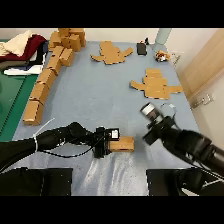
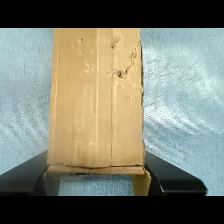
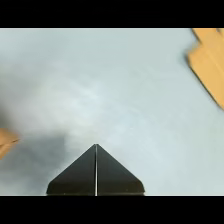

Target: Fold the box.

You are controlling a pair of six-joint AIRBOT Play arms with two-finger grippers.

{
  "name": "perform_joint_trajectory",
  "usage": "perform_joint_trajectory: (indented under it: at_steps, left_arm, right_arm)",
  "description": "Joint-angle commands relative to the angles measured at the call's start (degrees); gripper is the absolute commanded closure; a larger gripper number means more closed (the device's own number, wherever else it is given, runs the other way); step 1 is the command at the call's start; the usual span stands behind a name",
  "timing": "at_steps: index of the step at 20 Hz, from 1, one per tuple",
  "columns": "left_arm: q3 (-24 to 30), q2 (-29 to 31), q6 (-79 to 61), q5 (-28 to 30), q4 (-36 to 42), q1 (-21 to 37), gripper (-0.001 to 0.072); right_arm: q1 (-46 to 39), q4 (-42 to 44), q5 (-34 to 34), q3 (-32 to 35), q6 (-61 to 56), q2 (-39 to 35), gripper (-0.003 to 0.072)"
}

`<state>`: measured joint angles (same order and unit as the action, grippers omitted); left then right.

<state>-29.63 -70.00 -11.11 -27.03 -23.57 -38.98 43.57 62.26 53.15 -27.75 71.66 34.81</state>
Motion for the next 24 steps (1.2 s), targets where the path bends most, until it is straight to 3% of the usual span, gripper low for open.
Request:
perform_joint_trajectory:
  at_steps: [1,3,5,6,8,10,13,17,21,24]
  left_arm:
    - [-0.07,-0.02,0.0,0.02,0.0,0.02,0.0187]
    - [-0.07,-0.02,0.0,0.02,0.0,0.04,0.0187]
    - [-0.07,-0.02,0.0,0.02,-0.02,0.04,0.0188]
    - [-0.07,-0.02,0.0,0.02,0.0,0.04,0.0187]
    - [-0.07,-0.02,0.0,0.04,0.0,0.04,0.0188]
    - [-0.07,-0.02,0.0,0.02,-0.02,0.02,0.0187]
    - [-0.07,-0.02,0.0,0.04,0.0,0.04,0.0187]
    - [-0.07,-0.02,0.0,0.02,-0.02,0.02,0.0187]
    - [-0.07,-0.02,0.0,0.0,0.0,0.02,0.0187]
    - [-0.07,-0.02,0.0,0.02,-0.02,0.04,0.0187]
  right_arm:
    - [-19.76,14.95,-3.19,-2.95,0.72,5.53,0.0684]
    - [-31.19,43.6,-4.76,-6.67,19.98,11.78,0.0684]
    - [-37.92,70.16,0.72,-10.29,38.49,17.31,0.0684]
    - [-39.34,77.7,6.29,-12.11,45.11,19.58,0.0684]
    - [-39.39,81.57,14.58,-13.99,50.73,21.84,0.0683]
    - [-37.86,78.2,15.58,-13.77,51.8,20.59,0.0685]
    - [-32.26,66.49,9.09,-12.48,48.3,12.98,0.0686]
    - [-16.02,38.14,3.72,-6.88,32.5,-1.73,0.0686]
    - [2.73,29.75,1.01,4.63,24.02,-11.93,0.0686]
    - [15.98,22.56,0.39,9.79,22.29,-12.5,0.0686]
